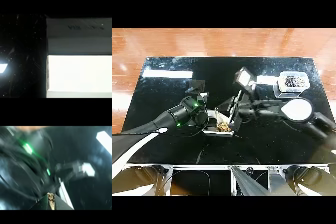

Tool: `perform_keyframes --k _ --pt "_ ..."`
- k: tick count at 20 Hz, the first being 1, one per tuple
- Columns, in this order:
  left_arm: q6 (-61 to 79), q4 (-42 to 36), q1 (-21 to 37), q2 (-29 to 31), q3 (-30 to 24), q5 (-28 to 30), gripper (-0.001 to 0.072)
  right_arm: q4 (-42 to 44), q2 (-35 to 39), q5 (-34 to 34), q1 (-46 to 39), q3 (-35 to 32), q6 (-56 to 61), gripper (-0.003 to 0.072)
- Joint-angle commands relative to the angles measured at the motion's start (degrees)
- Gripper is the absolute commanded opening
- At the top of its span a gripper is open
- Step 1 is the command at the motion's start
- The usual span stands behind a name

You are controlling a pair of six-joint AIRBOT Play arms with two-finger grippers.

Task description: Fold the box and place the chain.

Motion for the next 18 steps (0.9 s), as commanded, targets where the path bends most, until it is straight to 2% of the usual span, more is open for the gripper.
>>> perform_keyframes --k 1,3,4,5,6,9,11,13,15,17,18 --pt "0.0 0.0 0.0 0.0 0.0 0.0 0.002 -1.4 -6.6 0.9 0.1 -0.5 1.2 0.0072" --pt "0.0 0.0 0.0 0.0 0.0 0.0 0.002 -1.4 -7.9 2.0 0.1 -0.5 1.3 0.0092" --pt "0.0 0.0 0.0 0.0 0.0 0.0 0.002 -1.4 -7.9 2.1 0.1 -0.5 2.5 0.0282" --pt "0.0 0.0 0.0 0.0 0.0 0.0 0.002 -1.4 -7.8 1.9 0.0 -0.5 4.4 0.0586" --pt "0.0 0.0 0.0 0.0 0.0 0.0 0.002 -1.4 -7.8 2.2 -0.1 -0.5 5.4 0.066" --pt "0.0 0.0 0.0 0.0 0.0 0.0 0.002 -2.1 -5.7 4.8 -2.1 -0.3 7.2 0.0661" --pt "0.0 0.0 0.0 0.0 0.0 0.0 0.002 -7.5 -1.6 7.6 -5.9 -0.3 13.6 0.0661" --pt "0.0 0.0 0.0 0.0 0.1 0.0 0.002 -17.9 2.9 15.6 -11.6 -0.3 24.7 0.0661" --pt "0.0 0.0 0.0 0.0 0.1 0.0 0.002 -27.5 5.7 27.9 -17.5 -0.5 34.0 0.0661" --pt "0.0 0.0 0.0 0.0 0.5 -0.2 0.0025 -30.3 6.7 36.0 -22.4 -1.7 37.4 0.0661" --pt "0.0 0.0 0.0 0.0 1.0 -0.2 0.0066 -29.8 6.9 36.9 -24.3 -2.8 38.1 0.0661"
